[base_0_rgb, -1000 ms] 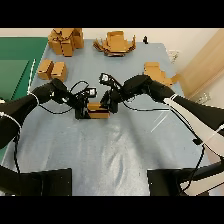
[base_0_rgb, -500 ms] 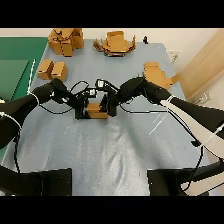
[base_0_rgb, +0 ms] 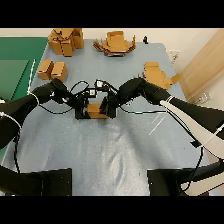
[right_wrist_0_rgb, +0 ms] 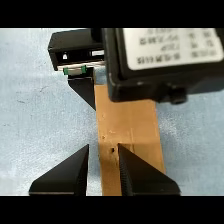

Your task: Fold the box.

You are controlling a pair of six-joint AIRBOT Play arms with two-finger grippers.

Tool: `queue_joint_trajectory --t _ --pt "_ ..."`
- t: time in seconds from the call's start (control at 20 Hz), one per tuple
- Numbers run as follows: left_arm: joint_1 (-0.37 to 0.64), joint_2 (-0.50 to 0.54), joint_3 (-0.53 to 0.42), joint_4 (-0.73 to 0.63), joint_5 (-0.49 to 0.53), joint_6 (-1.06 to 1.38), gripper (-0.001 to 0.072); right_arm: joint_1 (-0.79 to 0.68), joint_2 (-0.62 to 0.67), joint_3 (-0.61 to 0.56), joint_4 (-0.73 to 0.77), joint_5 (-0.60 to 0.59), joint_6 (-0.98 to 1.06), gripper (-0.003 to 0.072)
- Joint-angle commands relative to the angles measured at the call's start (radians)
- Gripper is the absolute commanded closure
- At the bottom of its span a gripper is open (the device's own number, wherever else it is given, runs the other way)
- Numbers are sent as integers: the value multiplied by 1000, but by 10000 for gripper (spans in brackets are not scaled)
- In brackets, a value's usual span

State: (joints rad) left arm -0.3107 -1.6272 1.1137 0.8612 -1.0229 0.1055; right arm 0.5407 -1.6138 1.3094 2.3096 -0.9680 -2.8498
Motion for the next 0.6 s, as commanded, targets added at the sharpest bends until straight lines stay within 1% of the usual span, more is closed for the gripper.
queue_joint_trajectory --t 0.0,0.25,0.55 --pt "1 0 0 0 -1 -2 605 1 -6 0 -2 -17 40 420" --pt "1 0 0 0 0 -2 604 2 -34 0 -1 -14 53 420" --pt "1 1 2 0 0 -2 605 1 42 0 -2 35 52 416"
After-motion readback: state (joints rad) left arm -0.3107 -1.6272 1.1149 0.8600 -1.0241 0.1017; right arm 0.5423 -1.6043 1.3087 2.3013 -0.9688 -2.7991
